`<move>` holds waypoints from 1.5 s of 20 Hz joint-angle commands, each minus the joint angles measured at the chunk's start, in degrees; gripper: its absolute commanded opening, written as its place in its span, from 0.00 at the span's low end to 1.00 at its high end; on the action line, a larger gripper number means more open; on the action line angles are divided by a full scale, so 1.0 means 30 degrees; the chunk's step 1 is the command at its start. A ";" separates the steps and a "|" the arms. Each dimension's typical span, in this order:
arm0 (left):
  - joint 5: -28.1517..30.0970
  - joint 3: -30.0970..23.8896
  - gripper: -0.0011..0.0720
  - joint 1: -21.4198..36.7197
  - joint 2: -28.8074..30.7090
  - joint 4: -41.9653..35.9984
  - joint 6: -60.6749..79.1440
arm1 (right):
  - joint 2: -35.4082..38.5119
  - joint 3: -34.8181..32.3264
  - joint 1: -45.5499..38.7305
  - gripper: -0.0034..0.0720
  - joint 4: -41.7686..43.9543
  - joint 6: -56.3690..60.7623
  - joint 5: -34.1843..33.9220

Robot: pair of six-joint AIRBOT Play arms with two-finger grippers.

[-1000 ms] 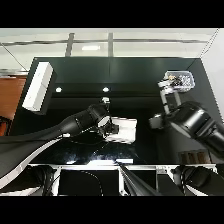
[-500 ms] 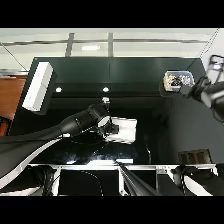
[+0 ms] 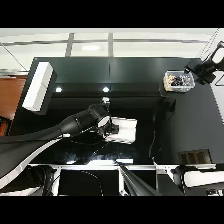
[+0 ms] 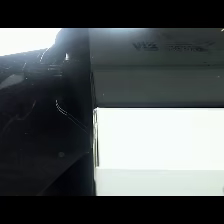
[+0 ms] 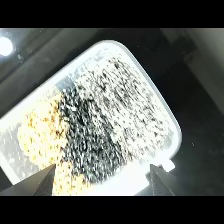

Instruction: Fold the box and place the chain.

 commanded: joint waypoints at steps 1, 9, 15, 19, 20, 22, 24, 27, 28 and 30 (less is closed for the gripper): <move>0.0000 -0.0007 0.05 0.0015 0.0000 0.0000 -0.0007 | -0.2084 0.2375 -0.0299 0.96 0.0466 0.1151 0.1013; -0.0007 -0.0007 0.05 0.0015 0.0000 -0.0015 -0.0007 | -0.4051 0.2514 -0.0648 0.96 0.0510 0.3679 -0.0066; -0.0007 -0.0007 0.05 0.0015 0.0000 -0.0007 -0.0007 | -0.4794 0.2514 -0.0794 0.96 0.0488 0.3796 -0.1596; 0.0000 -0.0007 0.05 0.0029 0.0000 -0.0007 -0.0007 | -0.5246 0.2514 -0.0758 0.82 0.0699 0.3439 -0.2375; 0.0000 -0.0007 0.05 0.0029 0.0000 -0.0007 -0.0007 | -0.5238 0.2514 -0.0758 0.69 0.0692 0.3322 -0.2412; 0.0000 -0.0007 0.05 0.0029 0.0000 -0.0007 -0.0007 | -0.5231 0.2616 -0.0794 0.34 0.1042 0.2608 -0.1974; 0.0000 -0.0007 0.05 0.0029 0.0000 -0.0007 -0.0007 | -0.5144 0.2871 -0.0794 0.06 0.1049 0.1370 -0.1122; 0.0000 -0.0007 0.05 0.0029 0.0000 -0.0022 -0.0007 | -0.4197 0.3009 -0.0794 0.06 0.0984 -0.0656 -0.0415; 0.0000 -0.0007 0.05 0.0029 0.0000 -0.0022 -0.0007 | -0.3592 0.3009 -0.0794 0.06 0.1005 -0.1574 -0.0342; 0.0000 -0.0007 0.05 0.0029 0.0000 -0.0022 -0.0007 | -0.2127 0.3009 -0.0780 0.05 0.1151 -0.3716 0.0000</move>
